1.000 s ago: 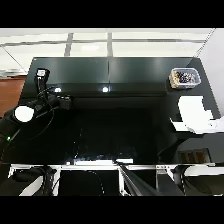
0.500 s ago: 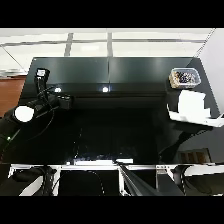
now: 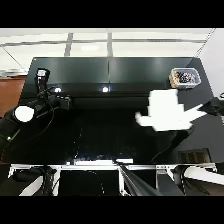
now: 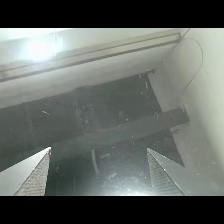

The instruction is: Fold the box and place the chain.

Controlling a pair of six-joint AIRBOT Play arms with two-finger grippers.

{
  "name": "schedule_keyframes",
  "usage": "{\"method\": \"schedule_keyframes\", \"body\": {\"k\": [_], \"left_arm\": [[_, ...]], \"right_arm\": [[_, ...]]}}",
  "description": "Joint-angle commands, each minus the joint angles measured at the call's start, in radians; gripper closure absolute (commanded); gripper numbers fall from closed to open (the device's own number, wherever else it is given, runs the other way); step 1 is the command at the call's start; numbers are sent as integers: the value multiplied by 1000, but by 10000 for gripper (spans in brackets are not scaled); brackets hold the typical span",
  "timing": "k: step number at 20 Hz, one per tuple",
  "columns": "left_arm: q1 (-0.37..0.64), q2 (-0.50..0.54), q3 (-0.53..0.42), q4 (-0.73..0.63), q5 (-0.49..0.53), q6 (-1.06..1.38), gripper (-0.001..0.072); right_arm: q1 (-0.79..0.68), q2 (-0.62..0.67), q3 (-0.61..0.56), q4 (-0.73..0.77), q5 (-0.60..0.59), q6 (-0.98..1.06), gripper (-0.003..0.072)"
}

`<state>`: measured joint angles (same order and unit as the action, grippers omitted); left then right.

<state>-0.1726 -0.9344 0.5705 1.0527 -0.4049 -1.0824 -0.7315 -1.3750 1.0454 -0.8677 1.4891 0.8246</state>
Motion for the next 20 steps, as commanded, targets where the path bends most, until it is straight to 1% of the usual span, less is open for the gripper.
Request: {"method": "schedule_keyframes", "body": {"k": [1,4,5,7,8,9,11,13,16,17,19,20], "left_arm": [[-1,-16,0,-2,-30,0,-2],[-1,-50,0,-88,-71,1,0],[-1,-59,1,-127,-80,1,1],[-1,-82,1,-252,-92,2,2],[0,-108,13,-318,-126,22,2],[3,-146,43,-362,-198,61,2],[19,-261,143,-473,-389,116,1],[27,-384,235,-583,-541,224,1],[14,-547,334,-646,-624,230,1],[2,-595,368,-648,-655,230,1],[-15,-678,435,-614,-761,237,1],[-22,-716,465,-612,-846,278,2]], "right_arm": [[103,154,-233,262,-101,-106,673],[249,316,-495,577,-288,-225,673],[315,357,-563,633,-360,-250,673],[467,398,-660,686,-503,-262,673],[538,399,-681,692,-557,-262,673],[607,399,-687,685,-608,-262,673],[719,399,-687,681,-692,-262,673],[772,399,-687,680,-724,-262,673],[782,399,-687,680,-708,-261,673],[782,399,-687,680,-705,-261,673],[782,399,-687,680,-705,-261,673],[782,399,-687,680,-704,-261,673]]}}
